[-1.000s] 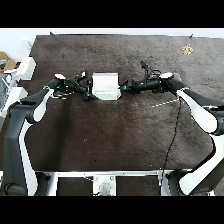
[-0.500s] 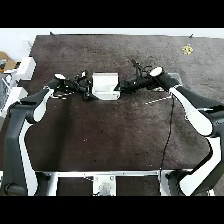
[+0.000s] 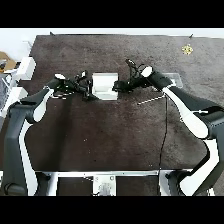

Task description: Fold the box and place the chain.

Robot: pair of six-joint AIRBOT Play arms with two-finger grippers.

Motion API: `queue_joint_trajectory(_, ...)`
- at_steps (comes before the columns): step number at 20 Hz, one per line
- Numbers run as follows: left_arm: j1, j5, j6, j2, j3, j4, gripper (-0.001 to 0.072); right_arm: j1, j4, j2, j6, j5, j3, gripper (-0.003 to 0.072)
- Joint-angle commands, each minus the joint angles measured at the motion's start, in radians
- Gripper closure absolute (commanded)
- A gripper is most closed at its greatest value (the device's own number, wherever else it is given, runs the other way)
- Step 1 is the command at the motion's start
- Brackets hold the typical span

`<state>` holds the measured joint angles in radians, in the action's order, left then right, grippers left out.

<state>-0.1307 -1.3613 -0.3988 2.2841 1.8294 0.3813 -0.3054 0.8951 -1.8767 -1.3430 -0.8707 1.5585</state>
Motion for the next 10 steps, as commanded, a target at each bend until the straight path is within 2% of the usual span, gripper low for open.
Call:
queue_joint_trajectory(1,0.0,0.0,0.0,0.001,0.001,0.0,0.0367,-0.041,0.141,-0.001,-0.11,0.001,0.004,0.0244)
queue_joint_trajectory(5,0.0,0.0,0.0,0.001,0.001,0.0,0.0367,-0.078,0.367,-0.02,-0.282,-0.096,0.066,0.0244)
queue_joint_trajectory(7,0.0,0.0,0.0,0.001,0.001,0.0,0.0367,-0.1,0.491,-0.045,-0.353,-0.156,0.152,0.0245)
queue_joint_trajectory(10,0.0,0.001,0.0,0.001,0.001,0.0,0.0366,-0.13,0.595,-0.106,-0.412,-0.272,0.295,0.0245)
